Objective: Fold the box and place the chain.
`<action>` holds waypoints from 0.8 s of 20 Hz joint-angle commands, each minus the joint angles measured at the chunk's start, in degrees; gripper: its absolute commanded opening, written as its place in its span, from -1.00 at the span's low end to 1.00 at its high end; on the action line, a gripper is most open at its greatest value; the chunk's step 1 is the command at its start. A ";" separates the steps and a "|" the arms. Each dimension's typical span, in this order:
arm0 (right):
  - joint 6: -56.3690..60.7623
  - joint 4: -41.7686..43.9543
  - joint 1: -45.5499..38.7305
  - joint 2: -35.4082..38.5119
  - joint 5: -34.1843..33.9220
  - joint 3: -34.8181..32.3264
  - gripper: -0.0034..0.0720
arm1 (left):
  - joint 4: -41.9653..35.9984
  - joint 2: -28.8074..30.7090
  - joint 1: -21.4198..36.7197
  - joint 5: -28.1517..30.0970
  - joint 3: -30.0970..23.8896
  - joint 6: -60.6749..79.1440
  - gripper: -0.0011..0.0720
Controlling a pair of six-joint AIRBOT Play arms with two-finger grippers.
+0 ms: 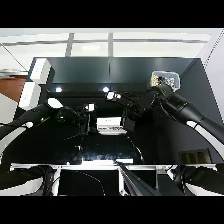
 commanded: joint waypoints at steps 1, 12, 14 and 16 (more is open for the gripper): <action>0.52 -0.04 0.02 0.24 0.35 0.02 -0.23 | 0.02 -0.02 -0.04 0.04 0.04 0.09 0.28; 0.85 -0.20 0.02 0.52 -0.42 -0.02 0.01 | 0.02 -0.02 -0.04 0.04 0.04 0.09 0.28; 1.09 -0.22 0.04 0.52 -0.22 -0.02 0.00 | 0.02 -0.02 -0.04 0.04 0.04 0.09 0.28; 1.25 -0.20 0.04 0.50 -0.02 -0.02 0.00 | 0.02 -0.02 -0.04 0.04 0.04 0.09 0.28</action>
